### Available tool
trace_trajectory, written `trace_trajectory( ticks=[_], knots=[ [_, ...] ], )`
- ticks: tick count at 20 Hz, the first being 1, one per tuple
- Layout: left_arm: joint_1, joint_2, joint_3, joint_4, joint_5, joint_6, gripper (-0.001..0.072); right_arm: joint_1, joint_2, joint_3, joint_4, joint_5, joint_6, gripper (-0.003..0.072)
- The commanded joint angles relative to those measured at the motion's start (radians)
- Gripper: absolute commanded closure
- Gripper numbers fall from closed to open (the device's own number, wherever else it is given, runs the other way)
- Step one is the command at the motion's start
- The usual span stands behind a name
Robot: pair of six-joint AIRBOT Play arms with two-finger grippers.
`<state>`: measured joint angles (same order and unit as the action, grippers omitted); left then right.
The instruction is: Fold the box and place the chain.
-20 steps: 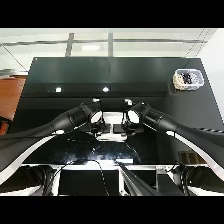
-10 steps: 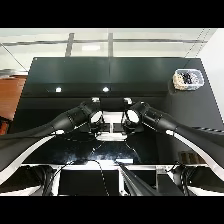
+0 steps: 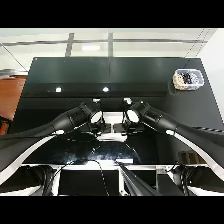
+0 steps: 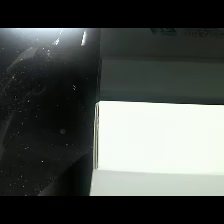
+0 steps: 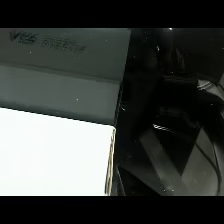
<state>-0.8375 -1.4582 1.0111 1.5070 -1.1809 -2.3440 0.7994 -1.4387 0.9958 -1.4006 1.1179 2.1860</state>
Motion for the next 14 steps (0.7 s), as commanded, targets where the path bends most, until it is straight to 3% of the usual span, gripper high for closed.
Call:
trace_trajectory(
  ticks=[1,9,12,14],
  knots=[
    [0.000,0.000,0.000,0.003,-0.001,-0.001,0.0678,0.000,-0.008,0.001,-0.006,-0.006,-0.001,0.0478],
    [0.000,0.000,0.000,0.003,0.002,-0.001,0.0678,0.001,-0.037,0.001,0.013,-0.007,-0.001,0.0491],
    [0.000,0.000,0.000,0.003,0.002,-0.001,0.0678,0.001,-0.037,0.001,0.014,-0.003,-0.001,0.0567],
    [0.000,0.000,0.000,0.003,0.002,-0.001,0.0678,0.001,-0.037,0.001,0.014,0.001,-0.001,0.0660]
  ],
)
